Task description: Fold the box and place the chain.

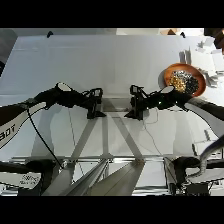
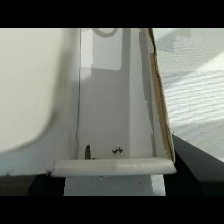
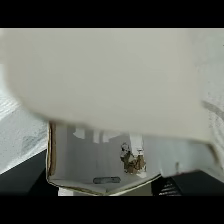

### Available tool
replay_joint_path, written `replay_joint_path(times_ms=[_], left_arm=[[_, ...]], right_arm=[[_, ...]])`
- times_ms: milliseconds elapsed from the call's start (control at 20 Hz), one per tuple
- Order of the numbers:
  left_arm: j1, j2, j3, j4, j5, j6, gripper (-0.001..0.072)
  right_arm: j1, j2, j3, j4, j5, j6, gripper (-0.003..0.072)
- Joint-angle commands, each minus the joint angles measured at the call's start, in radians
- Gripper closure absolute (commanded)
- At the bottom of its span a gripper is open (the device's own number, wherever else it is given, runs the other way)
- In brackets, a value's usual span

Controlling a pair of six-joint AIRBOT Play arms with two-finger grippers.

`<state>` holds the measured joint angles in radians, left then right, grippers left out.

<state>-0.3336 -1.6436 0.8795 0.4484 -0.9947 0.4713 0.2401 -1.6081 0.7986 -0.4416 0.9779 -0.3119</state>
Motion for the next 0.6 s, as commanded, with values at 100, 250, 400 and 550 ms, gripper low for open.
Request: replay_joint_path(times_ms=[100,250,400,550], left_arm=[[-0.001,0.0,0.0,0.002,0.003,-0.001,0.0317],[-0.001,0.0,0.0,0.002,0.003,-0.001,0.0317],[0.0,0.0,0.0,0.002,0.003,-0.001,0.0317],[-0.001,0.0,0.0,0.002,0.003,-0.001,0.0317]], right_arm=[[0.001,0.0,0.0,0.001,0.001,0.001,0.0227],[0.001,0.0,0.0,0.001,0.001,0.001,0.0227],[0.001,0.0,0.0,0.001,0.001,0.001,0.0227],[0.001,0.0,0.0,0.001,0.021,0.002,0.0227]])
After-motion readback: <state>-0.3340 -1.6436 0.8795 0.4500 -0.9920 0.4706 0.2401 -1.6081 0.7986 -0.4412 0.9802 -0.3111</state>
